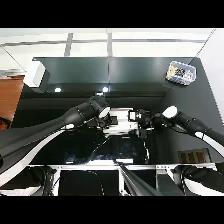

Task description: Fold the box and place the chain.

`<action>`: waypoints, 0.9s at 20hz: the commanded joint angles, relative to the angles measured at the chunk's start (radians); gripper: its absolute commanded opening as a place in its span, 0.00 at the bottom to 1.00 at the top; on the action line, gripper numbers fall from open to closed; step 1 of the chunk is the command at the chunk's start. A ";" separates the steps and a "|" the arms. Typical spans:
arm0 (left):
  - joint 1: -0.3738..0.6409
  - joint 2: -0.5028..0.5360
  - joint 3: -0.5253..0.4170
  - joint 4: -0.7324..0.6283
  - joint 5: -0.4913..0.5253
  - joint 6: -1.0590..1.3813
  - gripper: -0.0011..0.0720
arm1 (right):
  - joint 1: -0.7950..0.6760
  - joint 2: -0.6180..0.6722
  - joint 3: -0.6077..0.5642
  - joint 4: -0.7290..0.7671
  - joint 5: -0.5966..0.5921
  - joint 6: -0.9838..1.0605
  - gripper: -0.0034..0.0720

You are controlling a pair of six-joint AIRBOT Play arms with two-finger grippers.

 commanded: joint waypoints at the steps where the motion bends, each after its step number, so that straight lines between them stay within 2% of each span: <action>1: 0.002 0.000 0.001 0.008 0.000 0.035 0.05 | 0.000 0.011 0.000 -0.023 0.006 0.059 0.96; 5: 0.002 0.000 0.001 0.019 -0.001 0.080 0.05 | 0.000 0.093 0.000 -0.195 0.077 0.125 0.96; 8: 0.002 0.000 0.001 0.027 0.002 0.102 0.05 | 0.000 0.134 0.001 -0.206 0.063 0.125 0.96; 9: 0.002 0.000 0.001 0.027 0.004 0.102 0.05 | 0.000 0.136 0.001 -0.206 0.063 0.125 0.89; 10: 0.002 0.000 0.001 0.026 0.003 0.102 0.05 | 0.000 0.136 0.001 -0.203 0.074 0.125 0.69; 11: 0.002 0.000 0.001 0.026 0.003 0.102 0.05 | 0.000 0.136 0.001 -0.199 0.076 0.125 0.59; 12: 0.002 0.000 0.001 0.026 0.003 0.102 0.05 | 0.000 0.136 0.001 -0.198 0.075 0.126 0.38; 13: 0.002 0.000 0.001 0.026 0.003 0.102 0.05 | 0.000 0.136 0.001 -0.183 0.074 0.126 0.30; 18: 0.002 0.000 0.001 0.026 0.003 0.102 0.05 | 0.009 0.092 0.000 0.022 0.063 0.125 0.30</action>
